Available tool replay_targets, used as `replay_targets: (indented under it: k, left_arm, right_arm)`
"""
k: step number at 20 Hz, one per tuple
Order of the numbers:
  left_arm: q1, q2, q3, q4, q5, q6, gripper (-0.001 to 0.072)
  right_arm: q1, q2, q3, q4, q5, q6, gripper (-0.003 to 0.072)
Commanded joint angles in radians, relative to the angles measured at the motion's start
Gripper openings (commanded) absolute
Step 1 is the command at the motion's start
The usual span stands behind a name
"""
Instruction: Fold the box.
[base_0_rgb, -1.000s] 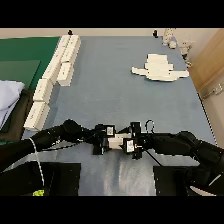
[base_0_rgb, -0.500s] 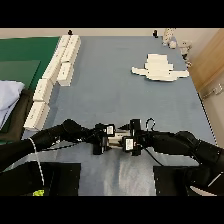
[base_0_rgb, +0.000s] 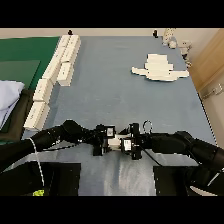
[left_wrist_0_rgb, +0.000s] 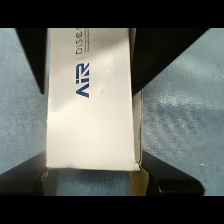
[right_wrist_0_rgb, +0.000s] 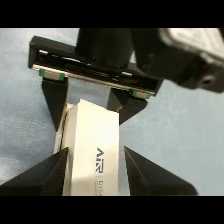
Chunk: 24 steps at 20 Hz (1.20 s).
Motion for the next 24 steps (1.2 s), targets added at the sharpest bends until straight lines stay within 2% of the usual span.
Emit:
replay_targets:
  k: [1,7,9,10,11,12,13,15,20,24]
  left_arm:
    - [0.001,0.0,0.0,-0.002,0.012,-0.003,0.0474]
    - [0.001,0.0,0.0,-0.002,0.012,-0.003,0.0474]
    - [0.001,0.0,0.0,-0.002,0.012,-0.003,0.0474]
    - [0.001,0.0,0.0,-0.002,0.012,-0.003,0.0474]
    - [0.001,0.0,0.0,-0.002,0.012,-0.003,0.0474]
    - [0.001,0.0,0.0,-0.002,0.012,-0.003,0.0474]
    - [0.001,0.0,0.0,-0.002,0.012,-0.003,0.0474]
    - [0.001,0.0,0.0,-0.002,0.012,-0.003,0.0474]
    - [0.001,0.0,0.0,-0.002,0.012,-0.003,0.0474]
    - [0.001,0.0,0.0,-0.002,0.012,-0.004,0.0474]
  right_arm:
    - [0.002,-0.001,0.0,0.029,-0.058,0.002,0.0524]
    - [0.001,0.101,0.0,0.067,-0.061,0.032,0.0526]
    - [-0.008,0.143,-0.002,0.069,-0.04,0.169,0.0525]
    - [-0.02,0.151,-0.003,0.066,-0.026,0.284,0.0498]
    - [-0.03,0.151,-0.003,0.066,-0.023,0.396,0.0328]
    - [-0.039,0.145,-0.004,0.067,-0.021,0.493,0.0067]
    - [-0.039,0.135,-0.011,0.067,-0.01,0.565,0.0004]
    - [-0.037,0.113,-0.04,0.078,0.015,0.648,0.0004]
    - [0.023,0.079,-0.146,0.142,0.113,0.651,0.0004]
    - [0.062,0.034,-0.173,0.142,0.158,0.658,0.0003]
